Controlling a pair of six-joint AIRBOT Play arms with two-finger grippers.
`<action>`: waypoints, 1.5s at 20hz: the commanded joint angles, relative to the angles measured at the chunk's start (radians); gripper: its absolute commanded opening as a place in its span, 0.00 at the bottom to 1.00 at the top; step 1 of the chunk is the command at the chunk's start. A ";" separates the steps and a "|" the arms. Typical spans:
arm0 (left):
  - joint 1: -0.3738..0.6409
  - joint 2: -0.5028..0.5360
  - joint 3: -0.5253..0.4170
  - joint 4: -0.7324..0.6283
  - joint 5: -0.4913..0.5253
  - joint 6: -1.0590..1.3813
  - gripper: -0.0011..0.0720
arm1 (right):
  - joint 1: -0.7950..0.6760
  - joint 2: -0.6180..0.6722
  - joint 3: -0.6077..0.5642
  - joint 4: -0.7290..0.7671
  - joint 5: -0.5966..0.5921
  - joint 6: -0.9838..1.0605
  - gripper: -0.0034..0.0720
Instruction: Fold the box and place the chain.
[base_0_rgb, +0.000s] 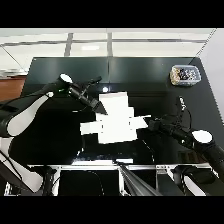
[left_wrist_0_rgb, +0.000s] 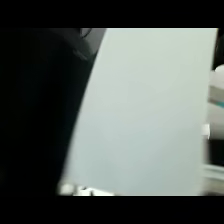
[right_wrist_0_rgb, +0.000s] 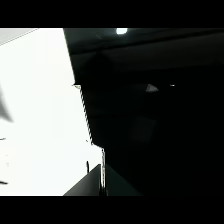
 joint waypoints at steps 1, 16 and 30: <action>-0.005 -0.026 0.018 0.029 -0.075 0.091 0.11 | 0.001 0.001 -0.001 -0.002 0.000 0.000 0.06; -0.095 0.564 -0.439 -0.074 0.546 0.561 0.05 | -0.154 0.001 0.428 -0.896 0.358 -0.001 0.96; -0.270 0.463 -0.474 0.120 0.741 0.867 0.05 | -0.013 -0.009 0.264 -0.707 0.367 -0.323 0.96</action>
